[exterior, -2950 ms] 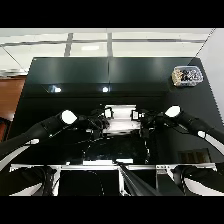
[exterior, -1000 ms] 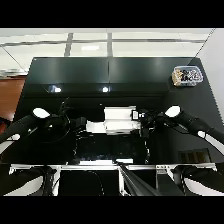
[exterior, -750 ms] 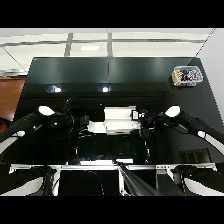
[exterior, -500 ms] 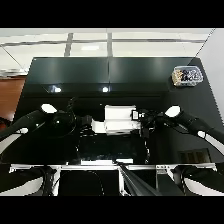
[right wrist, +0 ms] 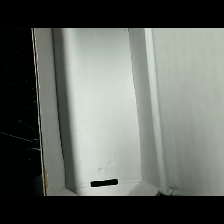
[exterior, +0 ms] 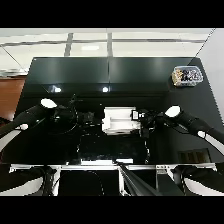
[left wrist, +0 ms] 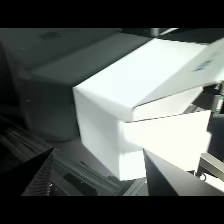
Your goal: Fold the box and place the chain.
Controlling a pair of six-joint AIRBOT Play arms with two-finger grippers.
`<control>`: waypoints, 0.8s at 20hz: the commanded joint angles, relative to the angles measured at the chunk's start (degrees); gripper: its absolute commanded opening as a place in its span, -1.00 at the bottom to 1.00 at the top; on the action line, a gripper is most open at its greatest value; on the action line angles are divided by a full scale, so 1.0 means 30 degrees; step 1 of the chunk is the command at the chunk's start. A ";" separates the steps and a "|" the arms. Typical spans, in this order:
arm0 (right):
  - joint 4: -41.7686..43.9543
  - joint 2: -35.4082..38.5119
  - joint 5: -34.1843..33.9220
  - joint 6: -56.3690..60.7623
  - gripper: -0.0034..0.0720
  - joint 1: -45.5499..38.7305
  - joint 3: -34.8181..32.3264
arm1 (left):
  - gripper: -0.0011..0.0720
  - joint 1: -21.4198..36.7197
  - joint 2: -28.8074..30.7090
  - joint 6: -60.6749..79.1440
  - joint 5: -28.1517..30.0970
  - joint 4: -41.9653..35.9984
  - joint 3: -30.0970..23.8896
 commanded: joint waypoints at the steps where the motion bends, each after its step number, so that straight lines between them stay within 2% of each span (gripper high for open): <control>1: 0.0007 -0.0015 0.0000 0.0007 -0.57 0.0000 0.0007 | 0.77 -0.0036 -0.0015 0.0058 -0.0117 -0.0423 0.0248; 7: 0.0007 -0.0015 0.0000 0.0015 -0.56 0.0000 0.0007 | 0.71 -0.0889 -0.0051 0.0073 0.0044 -0.1093 0.0488; 9: 0.0007 -0.0015 0.0007 0.0007 -0.57 0.0000 0.0007 | 0.25 -0.1494 -0.0051 0.0051 0.0036 -0.0466 0.1027; 13: 0.0007 -0.0015 0.0007 0.0007 -0.57 0.0000 0.0007 | 0.24 -0.2521 -0.0044 -0.2608 0.0051 0.1282 0.2652; 16: 0.0007 -0.0015 0.0000 0.0007 -0.57 0.0000 0.0007 | 0.24 -0.3548 -0.0044 -0.6018 0.0044 0.4393 0.3694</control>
